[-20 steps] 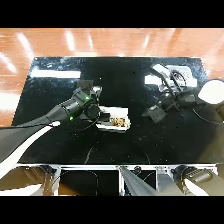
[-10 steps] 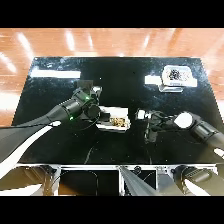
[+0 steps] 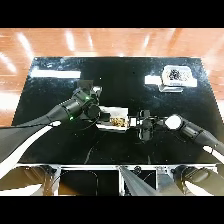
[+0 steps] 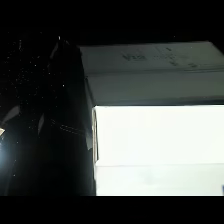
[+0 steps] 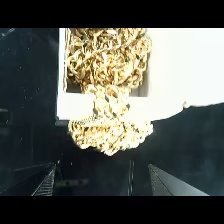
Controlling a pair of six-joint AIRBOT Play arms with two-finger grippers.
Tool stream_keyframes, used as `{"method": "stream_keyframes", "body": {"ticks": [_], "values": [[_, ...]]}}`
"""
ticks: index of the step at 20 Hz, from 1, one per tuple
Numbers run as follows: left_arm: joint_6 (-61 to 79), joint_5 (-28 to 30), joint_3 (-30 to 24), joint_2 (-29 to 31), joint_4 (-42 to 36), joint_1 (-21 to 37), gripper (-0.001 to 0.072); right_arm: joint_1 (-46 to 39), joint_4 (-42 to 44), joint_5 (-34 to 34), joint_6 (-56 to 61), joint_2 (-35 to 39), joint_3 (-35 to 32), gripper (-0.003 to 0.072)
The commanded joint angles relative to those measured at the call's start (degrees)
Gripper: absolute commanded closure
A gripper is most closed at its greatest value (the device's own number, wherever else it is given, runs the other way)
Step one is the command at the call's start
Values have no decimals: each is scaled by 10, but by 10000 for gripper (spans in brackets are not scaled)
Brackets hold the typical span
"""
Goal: Fold the box and place the chain.
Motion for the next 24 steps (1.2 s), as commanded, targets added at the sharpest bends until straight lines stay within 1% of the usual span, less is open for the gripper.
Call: {"method": "stream_keyframes", "body": {"ticks": [1,2,3,4,5,21,22,23,24], "values": [[0,0,0,0,0,0,686,2,67,-14,-45,-12,1,-7],[0,1,0,0,0,0,686,2,80,-14,-45,-12,1,5],[0,0,0,0,0,0,686,2,98,-16,-44,-12,2,117],[0,0,0,0,0,0,686,2,122,-19,-45,-12,2,153],[0,1,0,0,0,0,686,2,139,-20,-45,-12,2,153],[0,1,0,0,0,0,686,16,141,-33,-47,-42,2,155],[0,1,0,0,0,0,686,16,141,-33,-47,-43,2,242],[0,1,0,0,0,0,686,16,141,-33,-47,-43,2,428],[0,1,0,0,0,0,686,16,141,-33,-47,-43,2,503]]}}
